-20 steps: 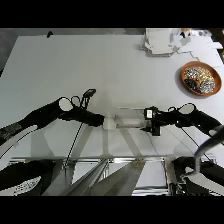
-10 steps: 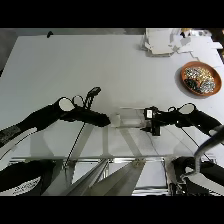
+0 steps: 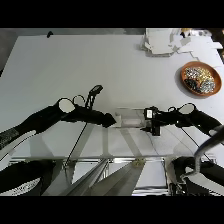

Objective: Fold the box and place the chain.

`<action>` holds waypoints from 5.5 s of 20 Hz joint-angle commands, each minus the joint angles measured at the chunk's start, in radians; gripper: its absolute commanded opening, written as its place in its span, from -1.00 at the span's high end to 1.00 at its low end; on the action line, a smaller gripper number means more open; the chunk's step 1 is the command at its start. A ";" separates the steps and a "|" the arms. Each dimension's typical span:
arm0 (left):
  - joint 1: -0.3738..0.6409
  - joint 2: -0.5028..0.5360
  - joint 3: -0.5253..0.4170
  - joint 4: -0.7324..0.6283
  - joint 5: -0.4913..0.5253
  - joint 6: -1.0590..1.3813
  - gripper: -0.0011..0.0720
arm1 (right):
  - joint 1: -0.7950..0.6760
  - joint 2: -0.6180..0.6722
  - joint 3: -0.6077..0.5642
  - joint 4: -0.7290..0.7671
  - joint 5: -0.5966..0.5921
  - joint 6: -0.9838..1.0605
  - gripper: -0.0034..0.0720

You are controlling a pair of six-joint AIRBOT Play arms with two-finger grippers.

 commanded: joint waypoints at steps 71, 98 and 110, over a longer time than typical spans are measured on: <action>-0.325 -0.478 0.707 0.878 -0.487 -1.472 0.96 | 0.000 0.000 0.000 0.000 0.000 0.000 -0.34; -0.269 -0.335 0.706 0.890 -0.615 -1.057 0.16 | 0.000 0.000 0.000 0.000 0.000 0.000 -0.34; -0.065 0.064 0.178 0.620 -0.239 0.555 -0.59 | 0.000 0.000 0.000 0.000 0.000 0.000 -0.34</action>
